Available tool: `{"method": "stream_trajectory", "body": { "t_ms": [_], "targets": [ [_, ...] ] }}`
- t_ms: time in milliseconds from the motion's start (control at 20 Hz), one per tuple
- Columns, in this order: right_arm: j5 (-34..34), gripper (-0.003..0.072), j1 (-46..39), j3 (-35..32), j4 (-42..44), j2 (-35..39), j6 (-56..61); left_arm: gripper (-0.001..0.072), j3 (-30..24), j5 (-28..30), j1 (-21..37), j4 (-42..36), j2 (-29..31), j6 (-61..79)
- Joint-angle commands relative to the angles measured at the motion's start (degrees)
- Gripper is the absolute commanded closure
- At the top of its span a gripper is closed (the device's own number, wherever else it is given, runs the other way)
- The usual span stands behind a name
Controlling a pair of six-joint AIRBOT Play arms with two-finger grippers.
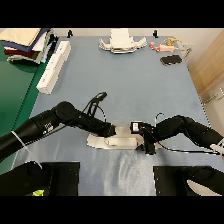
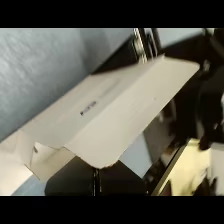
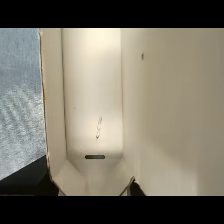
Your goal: Fold the box.
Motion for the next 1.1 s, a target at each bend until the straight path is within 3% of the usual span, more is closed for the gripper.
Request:
{"method": "stream_trajectory", "body": {
  "t_ms": [0, 550, 1050],
  "targets": [
    [0.0, 0.0224, 0.0, 0.0, 0.0, 0.0, 0.0, 0.0695, 0.1, 1.5, 6.5, -6.5, -0.7, 1.0],
    [0.0, 0.0224, 0.0, 0.0, 0.0, 0.0, 0.0, 0.0696, -0.1, -1.2, 7.5, -7.2, -9.8, -2.3],
    [0.0, 0.0224, 0.0, 0.0, 0.0, 0.0, 0.0, 0.0696, -1.4, 3.0, 6.7, -6.4, -11.1, -2.5]
  ]
}}
